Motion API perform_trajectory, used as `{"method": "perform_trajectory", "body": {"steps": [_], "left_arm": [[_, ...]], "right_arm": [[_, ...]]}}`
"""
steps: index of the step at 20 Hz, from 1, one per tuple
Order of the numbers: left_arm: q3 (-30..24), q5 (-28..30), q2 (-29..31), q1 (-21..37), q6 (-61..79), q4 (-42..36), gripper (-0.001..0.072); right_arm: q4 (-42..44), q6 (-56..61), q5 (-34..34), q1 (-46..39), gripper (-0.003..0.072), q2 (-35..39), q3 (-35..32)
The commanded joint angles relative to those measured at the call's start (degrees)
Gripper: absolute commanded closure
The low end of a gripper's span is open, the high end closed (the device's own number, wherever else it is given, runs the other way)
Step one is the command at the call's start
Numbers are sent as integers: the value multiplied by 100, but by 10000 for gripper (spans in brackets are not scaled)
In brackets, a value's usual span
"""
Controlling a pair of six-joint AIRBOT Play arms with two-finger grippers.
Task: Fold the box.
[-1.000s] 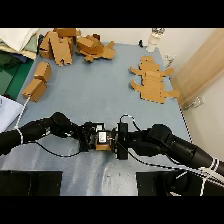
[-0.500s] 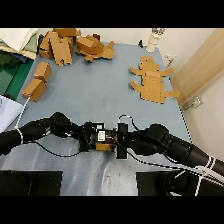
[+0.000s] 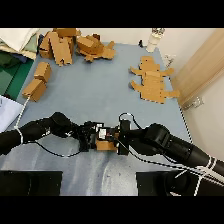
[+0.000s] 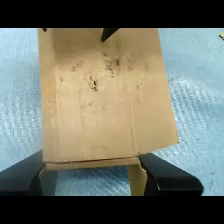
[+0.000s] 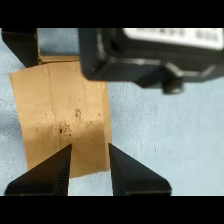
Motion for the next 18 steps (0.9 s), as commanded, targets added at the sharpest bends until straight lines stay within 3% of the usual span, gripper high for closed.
{"method": "perform_trajectory", "body": {"steps": [1, 5, 8, 18], "left_arm": [[-2, 11, -2, 0, -2, -2, 388], [-2, 11, -2, 0, 0, -2, 388], [-2, 11, -2, 0, 0, -2, 388], [-2, 9, -2, 0, 0, -2, 388]], "right_arm": [[-7, 63, -289, 267, 341, 125, 98], [63, 157, -291, 575, 336, 192, 149], [192, 157, -199, 616, 224, 61, 149], [-509, 433, -118, 619, 226, -404, 151]]}}
